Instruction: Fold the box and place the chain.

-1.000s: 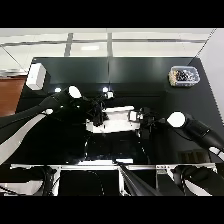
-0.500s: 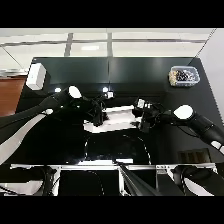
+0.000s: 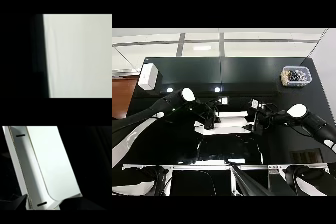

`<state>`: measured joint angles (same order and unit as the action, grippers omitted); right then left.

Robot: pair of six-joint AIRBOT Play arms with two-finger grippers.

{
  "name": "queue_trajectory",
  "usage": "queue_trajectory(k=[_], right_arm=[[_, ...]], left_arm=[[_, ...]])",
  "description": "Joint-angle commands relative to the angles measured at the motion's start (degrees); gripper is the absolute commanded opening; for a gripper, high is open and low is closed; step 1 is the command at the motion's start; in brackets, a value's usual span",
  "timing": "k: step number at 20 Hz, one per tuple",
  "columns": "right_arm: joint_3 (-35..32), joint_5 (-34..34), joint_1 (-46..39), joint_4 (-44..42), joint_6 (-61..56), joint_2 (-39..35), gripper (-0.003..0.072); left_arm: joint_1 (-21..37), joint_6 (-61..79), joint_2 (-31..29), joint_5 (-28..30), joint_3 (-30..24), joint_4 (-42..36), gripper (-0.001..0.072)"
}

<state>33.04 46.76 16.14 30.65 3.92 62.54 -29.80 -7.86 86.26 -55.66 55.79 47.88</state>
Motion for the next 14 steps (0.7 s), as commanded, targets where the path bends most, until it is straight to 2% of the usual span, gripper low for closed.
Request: queue_trajectory(k=[1,6,14], right_arm=[[0.0,1.88,-0.04,0.07,-0.48,0.17,0.0708],[-0.96,2.27,1.84,0.02,4.42,2.54,0.0707],[-0.98,-2.12,3.45,-0.02,11.72,6.88,0.0708]], left_arm=[[-0.59,0.52,-2.16,6.23,-2.91,0.79,0.0019],[-0.66,2.1,-2.1,7.21,-3.04,0.7,0.0022],[-0.66,2.08,-2.1,7.17,-3.04,0.72,0.0023]])
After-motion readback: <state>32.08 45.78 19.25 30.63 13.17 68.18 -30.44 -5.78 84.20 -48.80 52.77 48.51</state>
